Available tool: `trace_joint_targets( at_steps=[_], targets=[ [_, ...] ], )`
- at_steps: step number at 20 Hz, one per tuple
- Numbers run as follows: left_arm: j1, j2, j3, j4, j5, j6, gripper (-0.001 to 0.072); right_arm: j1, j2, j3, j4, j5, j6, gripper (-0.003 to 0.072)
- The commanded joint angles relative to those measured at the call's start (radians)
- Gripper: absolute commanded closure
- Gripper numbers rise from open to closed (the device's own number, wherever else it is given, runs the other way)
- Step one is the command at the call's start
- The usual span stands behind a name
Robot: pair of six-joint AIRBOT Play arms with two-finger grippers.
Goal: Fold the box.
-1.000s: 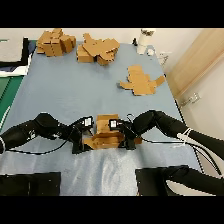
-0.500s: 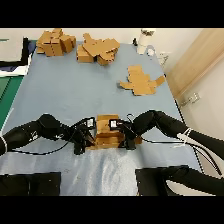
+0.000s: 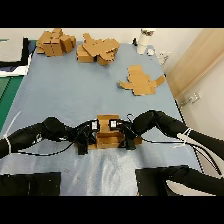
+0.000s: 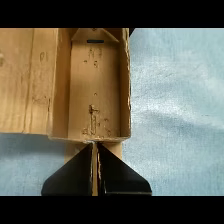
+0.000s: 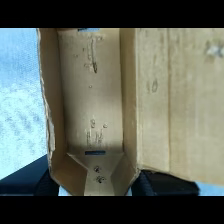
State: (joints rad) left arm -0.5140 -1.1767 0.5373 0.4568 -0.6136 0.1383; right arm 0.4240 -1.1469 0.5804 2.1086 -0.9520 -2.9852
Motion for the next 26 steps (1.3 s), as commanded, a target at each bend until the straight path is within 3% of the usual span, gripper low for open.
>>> trace_joint_targets(
  at_steps=[1,7,12,13,14,15,26],
  targets=[
    [-0.021,0.0,0.0,-0.027,0.039,0.004,0.065,0.0,-0.001,0.0,0.0,0.0,0.0,0.0151],
    [-0.055,-0.013,0.002,-0.143,0.065,0.06,0.065,0.0,-0.001,0.0,0.0,0.0,0.0,0.0151],
    [-0.069,-0.037,0.002,-0.146,0.065,0.059,0.0647,0.0,-0.001,0.0,0.0,0.001,0.0,0.0151],
    [-0.071,-0.037,0.002,-0.146,0.064,0.06,0.0584,0.0,-0.001,0.0,0.0,0.0,0.0,0.015],
    [-0.072,-0.037,0.002,-0.146,0.064,0.06,0.0327,0.0,-0.001,0.0,0.0,0.0,0.0,0.0151],
    [-0.072,-0.037,0.002,-0.146,0.064,0.06,0.0222,0.0,-0.001,0.0,0.0,0.0,0.0,0.0151],
    [-0.072,-0.045,0.002,-0.142,0.064,0.058,0.0248,0.0,-0.001,0.0,0.0,0.001,0.0,0.0151]
  ],
)
